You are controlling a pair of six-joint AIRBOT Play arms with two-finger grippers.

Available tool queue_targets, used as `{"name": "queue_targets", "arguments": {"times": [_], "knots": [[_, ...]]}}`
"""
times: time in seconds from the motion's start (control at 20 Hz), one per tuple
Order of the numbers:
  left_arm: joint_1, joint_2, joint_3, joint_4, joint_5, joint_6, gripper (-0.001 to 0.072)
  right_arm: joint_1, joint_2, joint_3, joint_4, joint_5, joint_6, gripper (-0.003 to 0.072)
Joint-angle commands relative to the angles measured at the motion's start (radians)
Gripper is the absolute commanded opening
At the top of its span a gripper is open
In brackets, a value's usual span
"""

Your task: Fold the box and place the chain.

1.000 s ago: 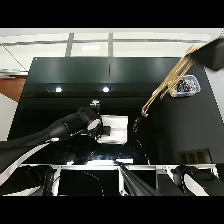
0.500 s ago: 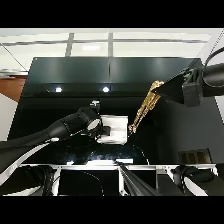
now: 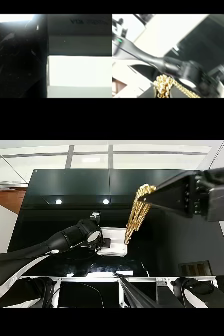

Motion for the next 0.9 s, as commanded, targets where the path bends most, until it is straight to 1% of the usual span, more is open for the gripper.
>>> {"name": "queue_targets", "arguments": {"times": [0.0, 0.15, 0.35, 0.65, 0.75, 0.85], "knots": [[0.000, 0.000, 0.000, 0.000, 0.000, 0.000, 0.0029, 0.001, 0.000, 0.001, 0.113, -0.051, -0.028, 0.0030], [0.000, 0.000, 0.000, 0.000, 0.000, 0.000, 0.0029, 0.001, 0.000, 0.000, 0.084, -0.060, -0.028, 0.0030], [0.000, 0.000, 0.000, 0.000, 0.000, 0.001, 0.0029, 0.026, 0.000, -0.017, -0.045, -0.071, -0.005, 0.0030], [0.000, 0.000, 0.000, 0.000, 0.000, 0.000, 0.0029, 0.184, -0.032, -0.159, -0.129, -0.150, 0.003, 0.0030], [0.000, 0.000, 0.000, 0.000, 0.000, 0.000, 0.0029, 0.194, -0.043, -0.193, -0.159, -0.171, 0.008, 0.0030], [0.000, 0.000, 0.000, 0.000, 0.000, 0.001, 0.0029, 0.193, -0.043, -0.207, -0.243, -0.174, 0.043, 0.0030]]}}
